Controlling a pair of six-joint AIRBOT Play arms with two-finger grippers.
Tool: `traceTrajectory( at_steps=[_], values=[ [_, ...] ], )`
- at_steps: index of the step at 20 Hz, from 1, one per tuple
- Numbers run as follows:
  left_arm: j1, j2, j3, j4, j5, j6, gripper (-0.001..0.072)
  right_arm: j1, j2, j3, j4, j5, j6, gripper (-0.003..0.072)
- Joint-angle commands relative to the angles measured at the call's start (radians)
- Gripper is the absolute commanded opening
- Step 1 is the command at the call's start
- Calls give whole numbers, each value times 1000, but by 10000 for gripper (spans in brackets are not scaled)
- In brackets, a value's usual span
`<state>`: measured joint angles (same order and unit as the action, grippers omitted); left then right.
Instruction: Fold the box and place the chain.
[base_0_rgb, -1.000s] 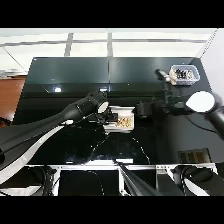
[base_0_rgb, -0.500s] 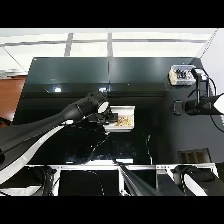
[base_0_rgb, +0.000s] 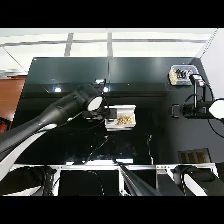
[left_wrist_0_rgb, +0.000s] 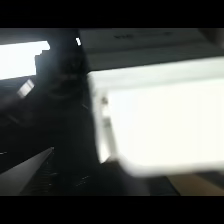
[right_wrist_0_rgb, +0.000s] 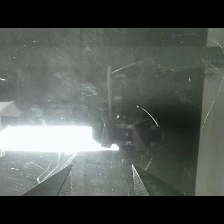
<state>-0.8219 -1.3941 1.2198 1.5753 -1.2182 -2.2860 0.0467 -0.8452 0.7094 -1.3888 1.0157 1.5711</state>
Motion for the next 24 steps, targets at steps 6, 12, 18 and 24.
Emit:
traceTrajectory(
  at_steps=[6,12,18,24],
  values=[
    [377,408,-544,51,66,115,625,-1,1,-4,8,-6,0,426],
    [660,360,-758,-1058,367,1476,625,-1,1,-4,128,-5,3,426],
    [549,238,-733,-1288,407,2409,716,-1,1,-4,129,12,3,426],
    [438,152,-626,-1207,453,2750,714,-1,1,-4,140,52,-20,426]
  ],
)
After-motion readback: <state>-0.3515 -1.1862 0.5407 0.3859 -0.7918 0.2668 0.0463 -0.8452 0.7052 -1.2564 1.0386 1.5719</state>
